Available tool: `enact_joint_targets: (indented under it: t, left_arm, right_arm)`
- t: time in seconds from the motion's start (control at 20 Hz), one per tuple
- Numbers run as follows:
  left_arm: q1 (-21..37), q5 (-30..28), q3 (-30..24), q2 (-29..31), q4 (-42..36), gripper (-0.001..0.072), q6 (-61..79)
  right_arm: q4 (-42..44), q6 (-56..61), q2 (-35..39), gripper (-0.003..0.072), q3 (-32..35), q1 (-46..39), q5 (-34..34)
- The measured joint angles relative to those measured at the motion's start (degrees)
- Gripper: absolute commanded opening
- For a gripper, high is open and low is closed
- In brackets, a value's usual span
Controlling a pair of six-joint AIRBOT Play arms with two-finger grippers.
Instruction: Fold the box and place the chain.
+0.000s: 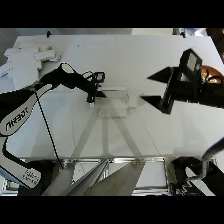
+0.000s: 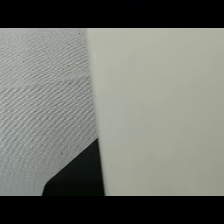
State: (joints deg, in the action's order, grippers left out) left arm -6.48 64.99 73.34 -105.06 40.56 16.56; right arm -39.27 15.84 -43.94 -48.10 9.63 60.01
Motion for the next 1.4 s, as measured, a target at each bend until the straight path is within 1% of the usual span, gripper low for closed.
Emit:
enact_joint_targets:
  t: [0.1, 0.25, 0.45, 0.6, 0.75, 0.95, 1.05, 1.2, 1.4]
  left_arm:
    - [0.0, 0.0, 0.0, 0.0, 0.0, 0.0016, 0.0]
    - [0.0, 0.0, 0.0, 0.0, 0.0, 0.0016, 0.0]
    - [0.0, 0.0, 0.0, 0.0, 0.0, 0.0016, 0.0]
    - [0.0, 0.0, 0.0, 0.0, 0.0, 0.0016, 0.0]
    - [0.0, 0.0, 0.0, 0.0, 0.0, 0.0016, 0.0]
    - [0.0, 0.0, 0.0, 0.0, 0.0, 0.0016, 0.0]
    - [0.0, 0.0, 0.0, 0.0, 0.0, 0.0016, 0.0]
    - [0.0, 0.0, 0.0, 0.0, 0.0, 0.0016, 0.0]
    - [0.0, 0.0, 0.0, 0.0, 0.0, 0.0016, 0.0]
  right_arm:
    - [-2.7, 1.1, 0.6, 0.0701, 0.1, 1.8, 2.0]
    - [-7.9, 2.0, 0.9, 0.0700, 1.4, 7.0, 1.1]
    - [-12.6, 2.2, 1.1, 0.0701, 7.1, 13.8, -6.4]
    - [-13.9, 2.2, 0.9, 0.0702, 12.1, 16.0, -13.7]
    - [-14.4, 1.9, -0.8, 0.0702, 15.1, 16.8, -20.2]
    - [-14.7, -1.4, -6.2, 0.0702, 16.5, 17.2, -26.1]
    - [-14.8, -2.7, -8.7, 0.0701, 17.0, 17.2, -27.1]
    - [-13.8, -6.2, -10.5, 0.0700, 19.1, 17.3, -27.6]
    - [-8.9, -12.9, -12.8, 0.0700, 21.6, 17.3, -28.9]
